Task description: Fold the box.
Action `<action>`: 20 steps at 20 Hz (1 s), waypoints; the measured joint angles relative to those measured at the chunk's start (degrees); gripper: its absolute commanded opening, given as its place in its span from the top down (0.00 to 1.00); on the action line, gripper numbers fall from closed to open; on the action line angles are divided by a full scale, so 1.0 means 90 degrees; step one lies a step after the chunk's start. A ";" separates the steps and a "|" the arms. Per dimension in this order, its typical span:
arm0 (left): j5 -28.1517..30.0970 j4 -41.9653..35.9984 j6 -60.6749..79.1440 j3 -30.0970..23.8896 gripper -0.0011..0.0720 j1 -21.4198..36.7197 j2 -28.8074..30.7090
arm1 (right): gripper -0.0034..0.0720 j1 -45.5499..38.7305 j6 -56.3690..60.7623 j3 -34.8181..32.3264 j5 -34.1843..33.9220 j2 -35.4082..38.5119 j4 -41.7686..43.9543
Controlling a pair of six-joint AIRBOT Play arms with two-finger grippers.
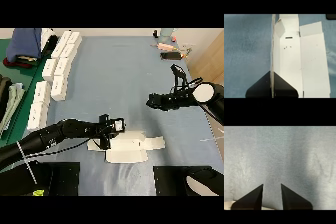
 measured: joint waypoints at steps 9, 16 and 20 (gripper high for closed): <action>-0.0121 -0.0019 -0.0010 -0.0100 0.97 -0.0151 0.0007 | 0.51 0.0000 -0.0002 0.0000 0.0058 0.0000 0.0002; -0.0665 -0.0070 -0.0304 -0.0100 0.97 -0.0155 0.0010 | 0.51 0.0000 -0.0005 0.0000 0.0087 0.0000 0.0002; -0.0651 -0.0056 -0.0364 -0.0100 0.96 -0.0155 0.0010 | 0.88 0.0000 -0.0005 0.0000 0.0129 0.0002 0.0000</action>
